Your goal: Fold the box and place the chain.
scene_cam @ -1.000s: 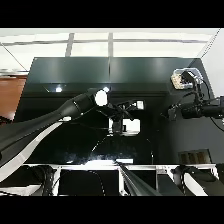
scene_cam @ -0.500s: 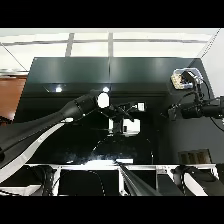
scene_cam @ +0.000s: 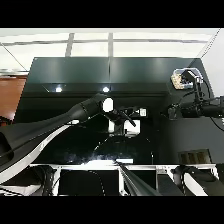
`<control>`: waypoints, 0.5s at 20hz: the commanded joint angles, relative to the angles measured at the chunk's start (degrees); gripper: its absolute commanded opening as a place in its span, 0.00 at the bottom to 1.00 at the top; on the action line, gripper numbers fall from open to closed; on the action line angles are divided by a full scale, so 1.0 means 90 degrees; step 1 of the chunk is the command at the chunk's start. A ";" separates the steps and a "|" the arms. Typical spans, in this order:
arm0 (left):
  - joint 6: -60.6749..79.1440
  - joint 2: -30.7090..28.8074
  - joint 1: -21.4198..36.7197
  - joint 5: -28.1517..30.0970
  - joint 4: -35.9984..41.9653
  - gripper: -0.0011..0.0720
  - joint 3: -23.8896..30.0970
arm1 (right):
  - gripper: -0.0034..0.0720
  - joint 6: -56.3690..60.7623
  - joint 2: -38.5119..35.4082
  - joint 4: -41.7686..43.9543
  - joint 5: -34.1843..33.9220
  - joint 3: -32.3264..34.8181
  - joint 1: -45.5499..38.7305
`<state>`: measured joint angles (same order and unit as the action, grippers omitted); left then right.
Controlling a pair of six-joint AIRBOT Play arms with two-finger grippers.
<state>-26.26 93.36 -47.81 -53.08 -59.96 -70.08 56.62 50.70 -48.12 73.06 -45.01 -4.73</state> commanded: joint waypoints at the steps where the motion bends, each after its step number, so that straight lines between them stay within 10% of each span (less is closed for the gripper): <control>1: -0.0015 0.0032 -0.0010 -0.0189 -0.0136 0.75 0.0000 | 0.06 0.0000 0.0000 -0.0007 -0.0005 0.0002 -0.0002; 2: -0.0197 0.0005 0.0002 -0.0279 -0.0289 0.44 -0.0012 | 0.06 0.0000 0.0000 -0.0022 -0.0005 0.0002 -0.0002; 3: -0.0588 -0.0046 0.0051 -0.0291 -0.0544 0.39 -0.0027 | 0.06 0.0000 0.0000 -0.0032 -0.0005 0.0002 -0.0002; 10: -0.3310 -0.0809 0.2487 -0.0355 -0.2470 0.40 -0.0236 | 0.06 0.0073 0.0000 -0.0058 -0.0245 0.0002 -0.0002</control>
<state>-47.90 88.27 -35.18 -56.07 -75.40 -71.18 56.66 50.70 -48.60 72.14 -45.01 -4.73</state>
